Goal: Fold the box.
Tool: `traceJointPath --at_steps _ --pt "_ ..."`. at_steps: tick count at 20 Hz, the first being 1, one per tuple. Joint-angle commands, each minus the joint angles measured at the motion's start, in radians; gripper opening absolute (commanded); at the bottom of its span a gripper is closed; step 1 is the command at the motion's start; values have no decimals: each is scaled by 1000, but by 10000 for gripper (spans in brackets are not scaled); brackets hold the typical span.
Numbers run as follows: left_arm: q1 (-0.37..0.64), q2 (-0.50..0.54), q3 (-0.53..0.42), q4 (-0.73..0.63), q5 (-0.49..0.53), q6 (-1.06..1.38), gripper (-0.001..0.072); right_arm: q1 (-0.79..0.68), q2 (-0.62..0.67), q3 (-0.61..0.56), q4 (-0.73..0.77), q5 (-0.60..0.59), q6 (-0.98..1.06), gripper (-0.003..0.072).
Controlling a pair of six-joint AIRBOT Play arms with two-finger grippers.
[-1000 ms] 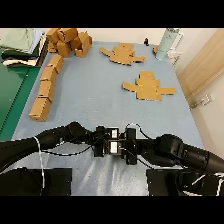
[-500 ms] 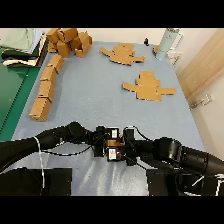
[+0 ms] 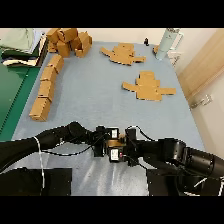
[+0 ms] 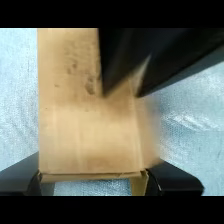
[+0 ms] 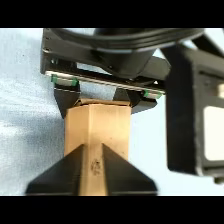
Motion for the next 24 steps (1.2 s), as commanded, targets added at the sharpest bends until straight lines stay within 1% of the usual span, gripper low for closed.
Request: traceJointPath --at_steps 1,6,7,8,18,19,22,23,24 --pt "0 0 0 0 0 0 603 0 10 0 13 -6 0 589" --pt "0 0 0 0 0 0 603 0 -12 -6 -5 -14 9 581" --pt "0 0 0 0 0 0 603 0 -18 -6 -12 -9 9 563" --pt "0 0 0 0 0 0 603 0 -21 -6 -17 -1 9 507" --pt "0 0 0 0 0 0 603 0 -39 -6 -72 32 26 493" --pt "0 0 0 0 0 0 603 0 -38 -6 -78 31 30 403" --pt "0 0 0 0 0 0 603 0 -40 -6 -66 23 38 415" --pt "0 0 0 0 0 0 603 0 -43 -6 -55 22 37 491" --pt "0 0 0 0 0 0 603 0 -49 -6 -48 22 38 535"
